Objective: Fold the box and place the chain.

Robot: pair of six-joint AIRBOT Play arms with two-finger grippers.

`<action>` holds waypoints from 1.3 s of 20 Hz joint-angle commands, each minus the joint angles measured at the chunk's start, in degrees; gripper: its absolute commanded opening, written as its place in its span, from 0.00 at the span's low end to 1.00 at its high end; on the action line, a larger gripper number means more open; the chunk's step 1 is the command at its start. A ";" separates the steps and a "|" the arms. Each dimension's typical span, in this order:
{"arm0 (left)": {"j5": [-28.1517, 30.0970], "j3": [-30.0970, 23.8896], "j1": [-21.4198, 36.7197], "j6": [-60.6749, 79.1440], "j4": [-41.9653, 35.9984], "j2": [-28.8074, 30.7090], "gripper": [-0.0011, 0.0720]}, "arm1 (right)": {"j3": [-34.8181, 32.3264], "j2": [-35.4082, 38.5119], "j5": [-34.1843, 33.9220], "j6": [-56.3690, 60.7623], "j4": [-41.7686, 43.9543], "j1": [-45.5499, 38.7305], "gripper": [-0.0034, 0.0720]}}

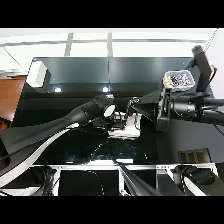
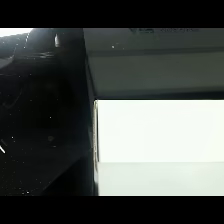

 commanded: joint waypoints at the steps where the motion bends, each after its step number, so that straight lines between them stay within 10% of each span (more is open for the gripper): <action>1: 0.02 0.02 0.02 0.02 0.02 -0.02 0.05 | 0.13 0.02 -3.54 -2.60 5.84 0.02 0.06; 21: 0.04 0.02 0.02 0.00 0.04 -0.02 0.05 | -21.86 -5.51 -9.97 3.63 -10.25 0.15 0.07; 22: 0.04 0.02 0.02 0.00 0.04 -0.02 0.05 | -21.86 -5.51 -9.97 3.63 -10.19 0.15 0.10; 24: 0.13 0.02 0.04 0.00 0.04 -0.02 0.05 | -21.81 -5.51 -9.38 3.61 -10.62 0.11 0.50; 26: 0.28 0.02 0.02 0.00 0.02 -0.02 0.05 | -21.05 -5.46 -9.01 3.63 -14.12 -0.31 0.49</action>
